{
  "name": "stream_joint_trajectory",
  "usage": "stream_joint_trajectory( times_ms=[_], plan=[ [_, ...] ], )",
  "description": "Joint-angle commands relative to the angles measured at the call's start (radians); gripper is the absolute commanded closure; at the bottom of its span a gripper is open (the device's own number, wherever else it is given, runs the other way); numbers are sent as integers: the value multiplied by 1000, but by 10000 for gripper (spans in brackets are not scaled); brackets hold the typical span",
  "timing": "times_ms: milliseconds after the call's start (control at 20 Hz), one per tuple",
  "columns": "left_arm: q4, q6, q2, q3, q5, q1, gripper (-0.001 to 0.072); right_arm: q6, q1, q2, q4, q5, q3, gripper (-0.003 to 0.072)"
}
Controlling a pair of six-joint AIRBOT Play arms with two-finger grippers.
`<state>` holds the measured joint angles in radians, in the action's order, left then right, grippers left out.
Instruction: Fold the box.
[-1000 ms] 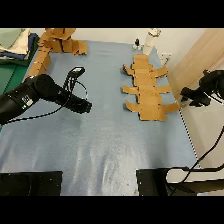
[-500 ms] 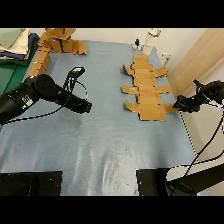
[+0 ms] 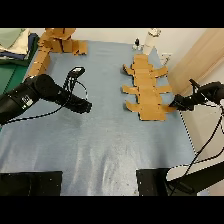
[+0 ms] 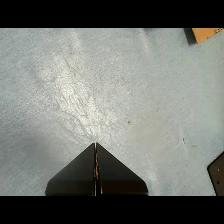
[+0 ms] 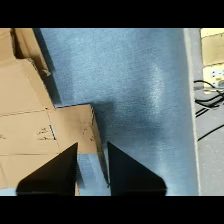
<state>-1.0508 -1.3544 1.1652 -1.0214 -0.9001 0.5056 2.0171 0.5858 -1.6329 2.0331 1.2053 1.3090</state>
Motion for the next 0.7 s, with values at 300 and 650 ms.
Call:
stream_joint_trajectory(
  times_ms=[300, 650],
  plan=[
    [0, 0, -1, 0, 0, 0, 698, 26, -2, -32, 50, 36, 0, 425],
    [0, 0, -1, 0, 0, 0, 697, 84, -57, -49, 188, 192, 0, 685]
  ],
)
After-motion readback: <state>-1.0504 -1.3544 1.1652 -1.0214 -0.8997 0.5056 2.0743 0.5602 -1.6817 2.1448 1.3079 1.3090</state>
